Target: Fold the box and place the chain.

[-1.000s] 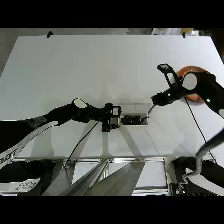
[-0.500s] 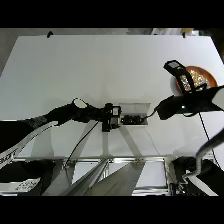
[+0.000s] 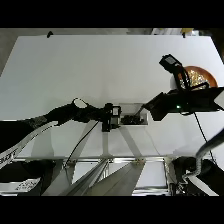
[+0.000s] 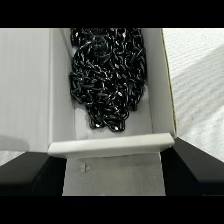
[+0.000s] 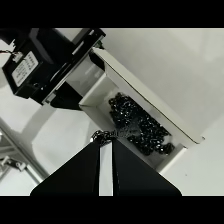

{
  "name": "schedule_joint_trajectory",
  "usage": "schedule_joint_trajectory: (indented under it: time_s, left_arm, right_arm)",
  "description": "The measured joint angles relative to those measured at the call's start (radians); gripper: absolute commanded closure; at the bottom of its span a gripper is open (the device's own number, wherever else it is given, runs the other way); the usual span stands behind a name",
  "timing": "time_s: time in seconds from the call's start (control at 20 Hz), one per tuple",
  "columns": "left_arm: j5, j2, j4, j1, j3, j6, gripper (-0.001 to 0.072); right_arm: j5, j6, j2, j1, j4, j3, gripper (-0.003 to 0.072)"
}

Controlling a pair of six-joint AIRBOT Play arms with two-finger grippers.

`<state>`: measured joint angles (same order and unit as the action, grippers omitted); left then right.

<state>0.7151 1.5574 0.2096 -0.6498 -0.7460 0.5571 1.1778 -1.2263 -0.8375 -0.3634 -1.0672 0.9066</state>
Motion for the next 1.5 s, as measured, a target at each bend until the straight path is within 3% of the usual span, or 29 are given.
schedule_joint_trajectory:
  time_s: [0.3, 0.45, 0.5, 0.75, 0.85, 0.9, 1.15, 1.5]
  left_arm:
    - [0.000, 0.000, 0.000, 0.000, 0.000, 0.000, 0.0606]
    - [0.000, 0.000, 0.000, 0.000, 0.000, 0.000, 0.0606]
    - [0.000, 0.000, 0.000, 0.000, 0.000, 0.000, 0.0606]
    - [0.000, 0.000, 0.000, 0.000, 0.000, 0.000, 0.0606]
    - [0.000, 0.000, 0.000, 0.000, 0.000, 0.000, 0.0606]
    - [0.000, 0.000, 0.000, 0.000, 0.000, 0.000, 0.0606]
    - [0.000, 0.000, 0.000, 0.000, 0.000, 0.000, 0.0606]
    - [0.000, 0.000, 0.000, 0.000, 0.000, 0.000, 0.0606]
  right_arm:
    - [0.037, 0.065, -0.129, 0.000, 0.010, 0.000, 0.0661]
    - [0.050, 0.076, -0.161, 0.000, -0.023, 0.000, 0.0463]
    - [0.051, 0.077, -0.166, 0.000, -0.032, 0.001, 0.0457]
    - [0.044, 0.102, -0.177, 0.000, -0.071, 0.060, 0.0470]
    - [0.034, 0.107, -0.179, 0.002, -0.089, 0.111, 0.0647]
    - [0.019, 0.109, -0.180, 0.006, -0.097, 0.135, 0.0670]
    - [-0.114, 0.156, -0.235, 0.023, -0.158, 0.194, 0.0670]
    - [-0.129, 0.297, -0.369, 0.012, -0.151, 0.164, 0.0669]
